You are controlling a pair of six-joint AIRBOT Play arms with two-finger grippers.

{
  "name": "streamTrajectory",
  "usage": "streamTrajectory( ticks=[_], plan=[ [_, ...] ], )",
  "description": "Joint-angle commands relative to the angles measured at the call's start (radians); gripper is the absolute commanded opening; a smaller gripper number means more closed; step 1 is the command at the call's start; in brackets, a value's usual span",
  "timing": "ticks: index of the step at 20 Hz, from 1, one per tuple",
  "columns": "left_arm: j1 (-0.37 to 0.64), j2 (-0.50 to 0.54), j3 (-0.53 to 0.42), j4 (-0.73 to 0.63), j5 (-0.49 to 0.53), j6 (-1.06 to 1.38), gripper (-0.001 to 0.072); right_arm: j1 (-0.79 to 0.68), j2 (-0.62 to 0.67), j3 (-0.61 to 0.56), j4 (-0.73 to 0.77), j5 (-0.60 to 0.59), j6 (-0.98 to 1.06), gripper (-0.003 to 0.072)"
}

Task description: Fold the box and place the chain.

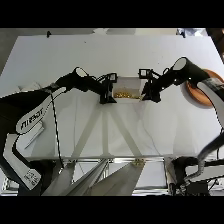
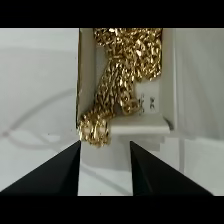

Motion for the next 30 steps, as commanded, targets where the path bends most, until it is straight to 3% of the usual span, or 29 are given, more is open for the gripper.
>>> streamTrajectory(
  ticks=[1, 4, 12, 16, 19, 23, 24, 25, 26, 29, 30],
  plan=[
    [0.0, 0.0, 0.0, 0.0, 0.0, 0.0, 0.0438, 0.024, -0.012, 0.0, -0.006, -0.042, 0.001, 0.0228],
    [0.0, 0.0, 0.0, 0.0, 0.0, 0.0, 0.0438, 0.024, -0.012, 0.0, -0.021, 0.005, 0.001, 0.0014],
    [0.0, 0.0, 0.0, 0.0, 0.0, 0.0, 0.0438, 0.024, 0.074, 0.001, -0.05, 0.109, 0.004, 0.0015],
    [0.0, 0.0, 0.0, 0.0, 0.0, 0.0, 0.0438, 0.024, 0.161, 0.003, 0.022, 0.06, 0.003, 0.0015],
    [0.0, 0.0, 0.0, 0.0, 0.0, 0.0, 0.0438, 0.027, 0.162, 0.003, 0.127, -0.01, 0.003, 0.0015],
    [0.0, 0.0, 0.0, 0.0, 0.0, 0.0, 0.0438, 0.08, 0.158, 0.003, 0.14, -0.117, 0.003, 0.0021],
    [0.0, 0.0, 0.0, 0.0, 0.0, 0.0, 0.0438, 0.095, 0.159, 0.003, 0.14, -0.126, 0.003, 0.0105],
    [0.0, 0.0, 0.0, 0.0, 0.0, 0.0, 0.0438, 0.107, 0.161, 0.003, 0.141, -0.127, 0.003, 0.0329],
    [0.0, 0.0, 0.0, 0.0, 0.0, 0.0, 0.0438, 0.114, 0.163, 0.003, 0.145, -0.126, 0.003, 0.0502],
    [0.0, 0.0, 0.0, 0.0, 0.0, 0.0, 0.0438, 0.116, 0.199, 0.005, 0.163, -0.127, 0.008, 0.051],
    [0.0, 0.0, 0.0, 0.0, 0.0, 0.0, 0.0438, 0.116, 0.221, 0.005, 0.172, -0.148, 0.063, 0.04]
  ],
)
